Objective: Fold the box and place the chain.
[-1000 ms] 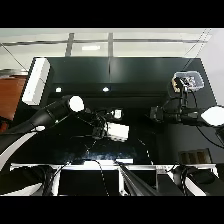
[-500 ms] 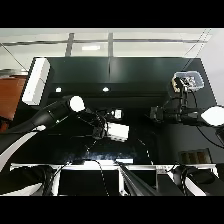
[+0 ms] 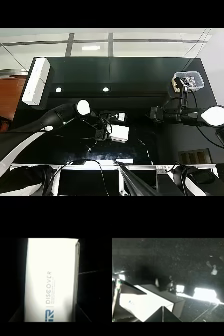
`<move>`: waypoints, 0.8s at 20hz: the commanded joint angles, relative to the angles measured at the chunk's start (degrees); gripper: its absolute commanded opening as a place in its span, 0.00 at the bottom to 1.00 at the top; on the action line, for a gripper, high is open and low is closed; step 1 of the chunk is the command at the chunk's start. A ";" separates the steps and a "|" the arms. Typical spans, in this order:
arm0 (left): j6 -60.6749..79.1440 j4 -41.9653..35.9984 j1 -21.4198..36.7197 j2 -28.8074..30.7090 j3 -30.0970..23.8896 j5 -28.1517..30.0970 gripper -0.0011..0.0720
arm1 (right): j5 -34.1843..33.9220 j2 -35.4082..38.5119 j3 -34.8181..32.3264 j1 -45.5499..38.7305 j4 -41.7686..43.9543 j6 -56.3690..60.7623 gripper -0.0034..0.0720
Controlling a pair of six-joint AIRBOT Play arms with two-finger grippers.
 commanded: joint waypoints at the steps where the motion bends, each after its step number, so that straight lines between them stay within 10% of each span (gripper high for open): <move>1: -2.82 2.78 -1.92 -0.28 0.00 1.49 0.98 | -0.09 0.02 0.00 0.00 -0.33 0.00 0.07; 6: -3.19 2.89 -2.21 -0.28 0.00 1.88 0.88 | -0.13 0.02 0.00 0.00 -0.33 0.00 0.07; 8: -5.05 3.91 -2.16 -0.22 0.33 0.63 0.40 | -0.13 0.02 0.02 0.00 -0.31 0.00 0.07; 16: -31.74 18.27 10.84 8.66 5.14 -24.20 0.31 | 0.31 0.02 0.02 0.00 -0.31 -0.02 0.07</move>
